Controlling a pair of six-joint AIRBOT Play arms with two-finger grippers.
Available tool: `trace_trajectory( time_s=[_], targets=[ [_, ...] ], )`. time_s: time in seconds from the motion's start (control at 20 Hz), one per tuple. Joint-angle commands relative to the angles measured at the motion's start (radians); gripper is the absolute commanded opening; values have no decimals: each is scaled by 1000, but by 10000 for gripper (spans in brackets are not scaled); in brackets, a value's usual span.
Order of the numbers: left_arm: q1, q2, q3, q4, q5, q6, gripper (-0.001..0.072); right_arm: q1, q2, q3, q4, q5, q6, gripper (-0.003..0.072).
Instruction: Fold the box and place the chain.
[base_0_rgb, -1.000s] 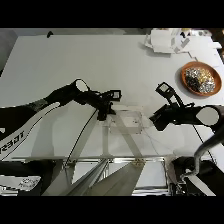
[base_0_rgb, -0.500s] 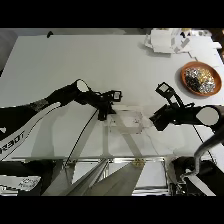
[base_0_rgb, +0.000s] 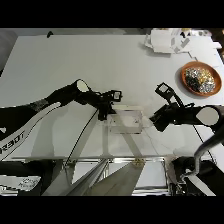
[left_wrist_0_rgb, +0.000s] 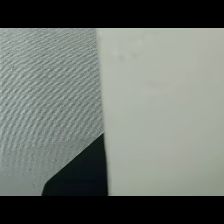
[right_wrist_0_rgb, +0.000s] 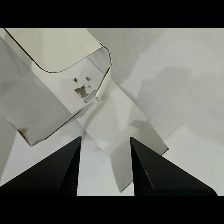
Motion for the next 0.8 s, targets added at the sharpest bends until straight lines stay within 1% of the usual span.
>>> trace_trajectory(
  time_s=[0.0,0.05,0.1,0.25,0.3,0.4,0.5,0.55,0.65,0.7,0.75],
  targets=[
    [0,0,1,0,-2,0,13,1,0,0,5,16,-49,168],
    [0,0,1,0,-2,0,13,1,0,0,10,37,-100,55],
    [0,0,1,0,-2,0,13,1,0,0,23,60,-150,26],
    [0,0,1,0,-2,0,13,1,0,0,119,87,-257,17],
    [0,0,1,0,-2,0,13,8,0,0,126,91,-293,17],
    [0,0,1,0,-2,0,13,51,0,0,98,97,-306,17],
    [0,0,1,0,-2,0,13,124,0,-2,67,100,-306,17],
    [0,0,1,0,-2,0,13,162,0,-6,48,84,-307,17],
    [-1,0,1,0,-2,0,13,175,2,-38,43,15,-311,18],
    [0,0,1,0,-4,0,13,193,2,-64,25,-20,-311,64],
    [0,0,1,0,-3,0,13,217,2,-94,5,-54,-322,312]
  ],
)
